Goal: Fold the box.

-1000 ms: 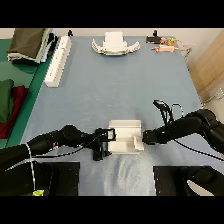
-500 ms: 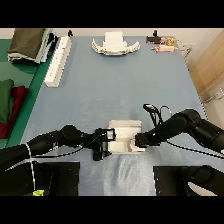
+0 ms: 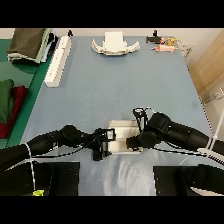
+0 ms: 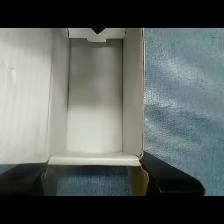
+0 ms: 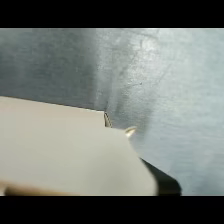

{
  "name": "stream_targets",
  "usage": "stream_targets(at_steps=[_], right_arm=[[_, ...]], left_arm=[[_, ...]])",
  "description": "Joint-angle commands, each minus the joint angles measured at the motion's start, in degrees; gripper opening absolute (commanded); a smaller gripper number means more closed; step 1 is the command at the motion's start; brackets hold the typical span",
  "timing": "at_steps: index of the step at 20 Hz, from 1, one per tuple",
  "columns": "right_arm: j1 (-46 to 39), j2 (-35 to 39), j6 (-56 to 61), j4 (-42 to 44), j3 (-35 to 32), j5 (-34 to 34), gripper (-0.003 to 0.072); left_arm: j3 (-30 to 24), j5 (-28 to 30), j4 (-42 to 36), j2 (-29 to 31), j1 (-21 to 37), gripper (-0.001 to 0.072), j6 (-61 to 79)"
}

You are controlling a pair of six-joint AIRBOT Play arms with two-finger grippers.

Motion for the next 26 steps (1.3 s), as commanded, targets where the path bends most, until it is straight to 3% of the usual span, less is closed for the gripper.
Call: stream_targets(at_steps=[1, 2, 5, 6, 11, 12, 13, 14, 19, 23, 24, 26], right_arm=[[2.43, -3.32, 6.47, -3.41, 1.66, -1.31, 0.0292], [2.43, -3.56, 6.99, -3.78, 1.66, -1.95, 0.0278], [2.43, -3.61, 7.30, -4.70, 1.66, -3.50, 0.0042], [2.43, -3.61, 7.30, -4.94, 1.66, -3.69, 0.0004], [2.69, -3.56, 7.19, -5.07, 1.66, -3.82, 0.0004], [2.86, -3.54, 6.71, -4.63, 1.66, -3.85, 0.0108], [2.99, -3.54, 5.90, -3.91, 1.68, -3.87, 0.0308], [2.95, -3.54, 4.87, -2.62, 1.68, -3.87, 0.0423], [2.86, -0.48, 3.76, -0.50, 1.79, -4.63, 0.0451], [2.23, 6.03, 4.00, -6.91, 6.32, -10.99, 0.0451], [1.57, 7.65, 4.26, -9.49, 7.56, -12.83, 0.0432], [-1.88, 10.29, 3.87, -12.57, 8.63, -15.37, 0.0079]], left_arm=[[0.04, -0.02, 0.02, 0.00, 0.04, 0.0511, 0.02], [0.04, 0.00, 0.02, 0.00, 0.04, 0.0511, 0.02], [0.04, -0.02, 0.02, -0.02, 0.04, 0.0511, 0.02], [0.04, 0.00, 0.02, 0.00, 0.04, 0.0511, 0.02], [0.04, 0.00, 0.02, 0.00, 0.04, 0.0511, 0.02], [0.04, 0.00, 0.02, -0.02, 0.04, 0.0511, 0.02], [0.04, 0.00, 0.02, -0.02, 0.04, 0.0511, 0.02], [0.04, 0.00, 0.02, 0.00, 0.04, 0.0511, 0.02], [0.04, 0.00, 0.02, 0.00, 0.04, 0.0511, 0.02], [0.04, 0.00, 0.02, 0.00, 0.04, 0.0511, 0.02], [0.04, 0.00, 0.02, 0.00, 0.04, 0.0511, 0.02], [0.04, 0.00, 0.02, 0.00, 0.04, 0.0511, 0.02]])
